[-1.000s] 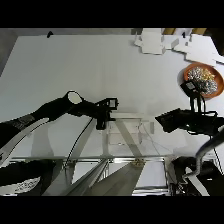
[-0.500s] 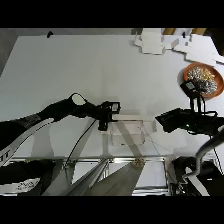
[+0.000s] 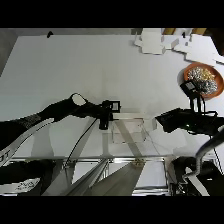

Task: Fold the box and place the chain.

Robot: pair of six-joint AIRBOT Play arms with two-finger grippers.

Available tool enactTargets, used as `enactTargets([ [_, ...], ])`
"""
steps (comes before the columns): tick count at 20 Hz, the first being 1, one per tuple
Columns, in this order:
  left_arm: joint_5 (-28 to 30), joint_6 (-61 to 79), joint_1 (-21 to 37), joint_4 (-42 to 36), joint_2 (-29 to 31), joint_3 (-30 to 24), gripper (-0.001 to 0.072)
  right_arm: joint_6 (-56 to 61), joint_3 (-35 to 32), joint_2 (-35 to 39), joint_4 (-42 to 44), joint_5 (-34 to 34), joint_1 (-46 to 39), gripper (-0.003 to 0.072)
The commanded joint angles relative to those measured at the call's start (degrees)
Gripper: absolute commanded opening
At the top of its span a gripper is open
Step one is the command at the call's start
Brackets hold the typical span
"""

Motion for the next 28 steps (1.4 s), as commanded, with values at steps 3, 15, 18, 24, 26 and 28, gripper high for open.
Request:
enactTargets([
  [3, -0.04, -0.44, -0.11, 0.39, 0.07, 0.07, 0.0003, -0.02, -0.02, 0.0, 0.0, 0.04, 0.04, 0.034],
  [15, -3.69, -6.32, -0.09, 12.59, -2.01, 4.7, 0.0005, -0.02, -0.02, 0.0, -0.17, 0.09, 0.04, 0.034],
  [18, -3.72, -6.32, -0.09, 12.61, -1.95, 4.7, 0.0009, -0.02, -0.02, 0.0, -0.31, 0.07, 0.04, 0.034],
  [24, -4.09, -6.34, -0.09, 12.61, -1.95, 4.7, 0.001, 0.0, -0.02, 0.0, -2.36, 0.81, 0.04, 0.034],
  [26, -4.85, -6.36, -0.11, 12.61, -1.95, 4.7, 0.0008, 0.0, -0.02, 0.0, -2.36, 1.7, 0.04, 0.034],
  [28, -5.01, -6.36, -0.17, 12.63, -1.9, 4.7, 0.0007, 0.0, -0.02, 0.0, -2.36, 2.23, 0.04, 0.034],
])
